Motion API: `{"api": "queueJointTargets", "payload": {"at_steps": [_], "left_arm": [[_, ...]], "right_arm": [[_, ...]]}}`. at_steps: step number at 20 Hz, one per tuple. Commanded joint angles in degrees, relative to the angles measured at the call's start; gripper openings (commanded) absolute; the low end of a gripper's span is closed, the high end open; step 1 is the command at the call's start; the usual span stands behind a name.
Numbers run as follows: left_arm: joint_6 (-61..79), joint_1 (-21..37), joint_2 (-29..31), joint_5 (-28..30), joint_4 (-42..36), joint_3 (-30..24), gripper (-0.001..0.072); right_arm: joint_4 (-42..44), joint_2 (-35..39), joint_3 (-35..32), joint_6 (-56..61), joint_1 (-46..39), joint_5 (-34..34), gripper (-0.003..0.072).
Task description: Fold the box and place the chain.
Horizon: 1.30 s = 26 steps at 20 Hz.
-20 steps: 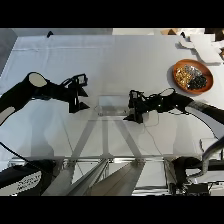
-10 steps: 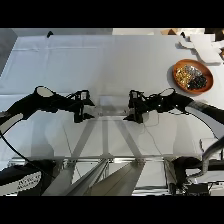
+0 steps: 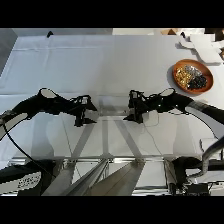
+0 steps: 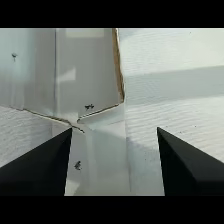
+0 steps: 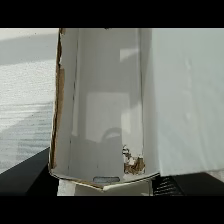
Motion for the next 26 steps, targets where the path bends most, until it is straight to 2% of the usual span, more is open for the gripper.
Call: {"api": "queueJointTargets", "payload": {"at_steps": [1,2,4,9,10,11,12,19,20,21,26], "left_arm": [[1.07,-0.04,-0.11,3.1,-0.72,-0.02,0.0484],[1.18,-0.04,-0.11,3.93,-1.7,-0.02,0.036],[5.07,-0.07,-0.11,3.89,-3.8,-0.02,0.028],[8.39,-0.07,-0.13,3.93,-6.27,-0.02,0.0277],[8.39,-0.07,-0.13,3.93,-6.32,-0.02,0.0251],[8.39,-0.07,-0.13,3.93,-6.32,-0.02,0.0167],[8.41,-0.07,-0.15,3.93,-6.32,-0.02,0.0148],[8.55,-0.07,-0.24,4.48,-6.29,-0.02,0.0133],[8.55,-0.07,-0.24,4.61,-6.29,-0.02,0.0032],[8.57,-0.07,-0.26,4.81,-6.29,-0.02,0.0011],[8.57,-0.07,-0.79,5.01,-8.31,-0.02,0.0011]], "right_arm": [[0.0,0.04,0.0,0.0,0.02,0.02,0.0506],[0.02,0.04,0.0,0.0,0.02,0.02,0.0506],[0.0,0.04,0.0,0.0,0.02,0.02,0.0506],[0.02,0.04,0.0,0.0,0.02,0.02,0.0506],[0.0,0.04,0.0,0.0,0.02,0.02,0.0506],[0.02,0.04,0.0,0.0,0.02,0.02,0.0506],[0.02,0.04,0.0,0.0,0.02,0.02,0.0506],[0.02,0.04,0.0,0.0,0.02,0.02,0.0506],[0.02,0.04,0.0,0.0,0.02,0.02,0.0506],[0.02,0.04,0.0,0.0,0.02,0.02,0.0506],[0.02,0.04,0.0,0.0,0.02,0.02,0.0506]]}}
